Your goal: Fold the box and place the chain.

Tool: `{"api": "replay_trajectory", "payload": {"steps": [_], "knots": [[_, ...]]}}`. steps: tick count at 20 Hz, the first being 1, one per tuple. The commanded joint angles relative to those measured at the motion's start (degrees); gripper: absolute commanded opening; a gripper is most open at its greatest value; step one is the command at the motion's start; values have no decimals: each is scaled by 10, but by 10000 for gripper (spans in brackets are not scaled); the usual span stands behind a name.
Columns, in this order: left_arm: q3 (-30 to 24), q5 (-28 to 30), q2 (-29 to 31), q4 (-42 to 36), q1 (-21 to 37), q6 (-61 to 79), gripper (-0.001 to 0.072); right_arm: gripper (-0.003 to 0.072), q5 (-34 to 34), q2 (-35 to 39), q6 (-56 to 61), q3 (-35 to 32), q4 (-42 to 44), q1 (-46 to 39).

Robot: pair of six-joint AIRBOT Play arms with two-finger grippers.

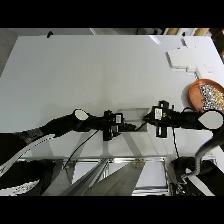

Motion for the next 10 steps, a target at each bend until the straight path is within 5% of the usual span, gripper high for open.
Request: {"api": "replay_trajectory", "payload": {"steps": [1,7,10], "knots": [[0,0,0,0,0,0,204,16,-46,-1,4,1,36,86],[0,0,0,0,0,0,204,22,-116,-61,4,1,26,168],[0,0,0,0,0,0,204,165,-122,-68,4,4,21,168]]}}
